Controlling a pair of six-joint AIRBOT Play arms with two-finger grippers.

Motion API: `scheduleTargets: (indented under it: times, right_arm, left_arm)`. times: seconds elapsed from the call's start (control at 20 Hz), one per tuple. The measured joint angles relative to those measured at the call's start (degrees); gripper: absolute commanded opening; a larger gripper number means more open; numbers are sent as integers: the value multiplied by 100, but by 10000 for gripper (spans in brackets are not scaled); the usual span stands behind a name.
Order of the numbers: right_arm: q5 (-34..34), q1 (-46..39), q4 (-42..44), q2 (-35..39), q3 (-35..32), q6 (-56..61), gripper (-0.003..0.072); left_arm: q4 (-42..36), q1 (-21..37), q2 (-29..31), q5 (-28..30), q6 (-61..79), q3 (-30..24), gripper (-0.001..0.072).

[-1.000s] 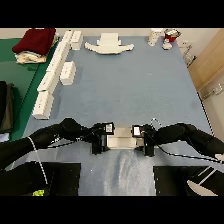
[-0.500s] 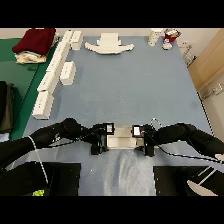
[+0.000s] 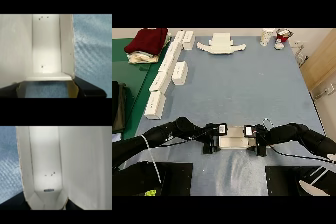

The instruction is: Fold the box.

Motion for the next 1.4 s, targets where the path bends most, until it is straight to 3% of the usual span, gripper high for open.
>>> scheduleTargets:
  times: [0.4,1.0,1.4]
  right_arm:
    - [0,0,2,-2,0,2,487]
    - [0,0,2,-2,0,0,487]
    - [2,0,2,-4,0,0,487]
  left_arm:
    - [-35,-2,153,44,42,-13,695]
    - [-597,-186,-151,120,431,-11,695]
    - [-437,42,-114,15,190,-55,694]
